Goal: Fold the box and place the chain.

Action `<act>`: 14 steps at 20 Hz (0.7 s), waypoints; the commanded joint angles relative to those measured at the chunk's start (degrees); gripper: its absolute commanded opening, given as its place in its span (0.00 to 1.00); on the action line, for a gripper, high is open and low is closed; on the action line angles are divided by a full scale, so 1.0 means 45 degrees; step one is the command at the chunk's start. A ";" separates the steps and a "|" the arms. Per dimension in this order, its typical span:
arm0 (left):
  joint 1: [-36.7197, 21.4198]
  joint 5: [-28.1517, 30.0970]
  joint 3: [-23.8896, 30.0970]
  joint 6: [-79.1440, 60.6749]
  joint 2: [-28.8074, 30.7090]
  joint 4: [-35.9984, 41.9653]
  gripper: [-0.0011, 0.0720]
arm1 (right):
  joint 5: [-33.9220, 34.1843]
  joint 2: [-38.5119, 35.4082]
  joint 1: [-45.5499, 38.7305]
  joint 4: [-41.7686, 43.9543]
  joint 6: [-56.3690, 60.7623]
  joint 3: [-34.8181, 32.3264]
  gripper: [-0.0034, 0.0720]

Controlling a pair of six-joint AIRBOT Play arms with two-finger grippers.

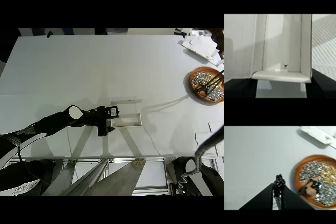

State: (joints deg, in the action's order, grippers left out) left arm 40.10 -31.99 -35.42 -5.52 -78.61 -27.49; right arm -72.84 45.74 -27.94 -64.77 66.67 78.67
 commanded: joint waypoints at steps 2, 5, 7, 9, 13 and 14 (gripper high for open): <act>0.0000 0.0000 0.0000 -0.0005 0.0000 0.0000 0.50 | -0.1569 -0.1923 0.0010 0.1972 -0.0321 0.0000 0.06; 0.0000 0.0005 0.0000 -0.0005 0.0000 0.0000 0.50 | -0.2055 -0.2987 0.0005 0.2875 -0.0321 0.0000 0.06; 0.0000 0.0005 0.0000 -0.0005 0.0000 0.0000 0.50 | -0.2861 -0.3381 0.0010 0.3920 -0.0316 -0.0015 0.06; 0.0000 0.0000 0.0000 -0.0005 0.0000 0.0000 0.50 | -0.3288 -0.3643 0.0010 0.4886 -0.0311 -0.0340 0.06; 0.0000 0.0005 0.0000 -0.0005 0.0000 0.0000 0.50 | -0.3381 -0.4133 0.0112 0.5153 -0.0214 -0.2458 0.06; 0.0000 0.0005 0.0000 -0.0005 0.0000 0.0000 0.50 | -0.3317 -0.4221 0.0369 0.5149 -0.0233 -0.3293 0.06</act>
